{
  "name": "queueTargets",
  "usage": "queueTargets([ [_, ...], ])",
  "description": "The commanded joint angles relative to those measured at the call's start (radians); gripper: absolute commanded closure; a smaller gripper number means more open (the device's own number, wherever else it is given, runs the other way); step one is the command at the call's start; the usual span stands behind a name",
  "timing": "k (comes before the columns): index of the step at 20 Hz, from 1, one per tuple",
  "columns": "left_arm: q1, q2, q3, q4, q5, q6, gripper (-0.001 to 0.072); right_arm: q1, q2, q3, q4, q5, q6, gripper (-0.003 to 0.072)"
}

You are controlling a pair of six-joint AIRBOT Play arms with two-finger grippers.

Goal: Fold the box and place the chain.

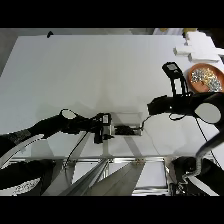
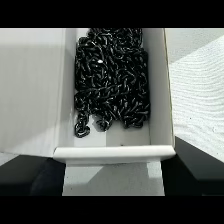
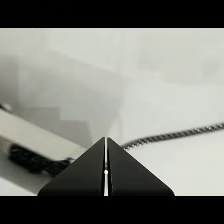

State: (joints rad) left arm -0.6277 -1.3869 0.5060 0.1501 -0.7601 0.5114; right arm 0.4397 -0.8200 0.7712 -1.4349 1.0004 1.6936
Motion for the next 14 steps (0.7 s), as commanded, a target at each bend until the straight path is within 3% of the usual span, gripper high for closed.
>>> queueTargets([
  [1, 0.000, 0.000, 0.000, 0.000, 0.000, 0.000, 0.0436, -0.076, -0.070, -0.039, -0.038, 0.032, 0.000, 0.0644],
  [3, 0.000, 0.000, 0.001, 0.000, 0.000, 0.000, 0.0436, -0.076, -0.124, -0.072, -0.022, 0.011, 0.000, 0.0487],
  [11, 0.000, 0.000, 0.000, 0.000, 0.000, 0.000, 0.0436, 0.006, -0.288, -0.127, -0.019, -0.101, 0.011, 0.0476],
  [13, 0.000, 0.000, 0.001, 0.000, 0.000, 0.000, 0.0436, 0.016, -0.312, -0.127, -0.020, -0.104, 0.011, 0.0375],
  [14, 0.000, 0.000, 0.001, 0.000, 0.000, 0.000, 0.0436, 0.016, -0.320, -0.127, -0.020, -0.104, 0.011, 0.0364],
])
